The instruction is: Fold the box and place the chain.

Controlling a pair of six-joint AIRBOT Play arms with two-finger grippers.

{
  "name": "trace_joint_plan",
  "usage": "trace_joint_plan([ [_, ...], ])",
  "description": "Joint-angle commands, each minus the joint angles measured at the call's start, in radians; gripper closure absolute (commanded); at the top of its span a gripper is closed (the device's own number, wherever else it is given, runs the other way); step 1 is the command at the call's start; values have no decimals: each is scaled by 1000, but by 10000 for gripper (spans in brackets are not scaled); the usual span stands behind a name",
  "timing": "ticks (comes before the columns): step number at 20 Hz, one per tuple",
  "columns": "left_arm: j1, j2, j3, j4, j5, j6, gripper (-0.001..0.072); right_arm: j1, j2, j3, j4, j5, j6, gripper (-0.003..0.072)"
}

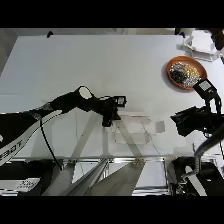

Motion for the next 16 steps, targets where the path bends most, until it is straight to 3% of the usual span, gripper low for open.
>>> trace_joint_plan([
  [1,-1,-14,2,-42,4,-3,705,0,1,1,0,1,0,414],
  [16,-1,-14,2,-42,4,8,699,0,1,1,0,1,0,414],
])
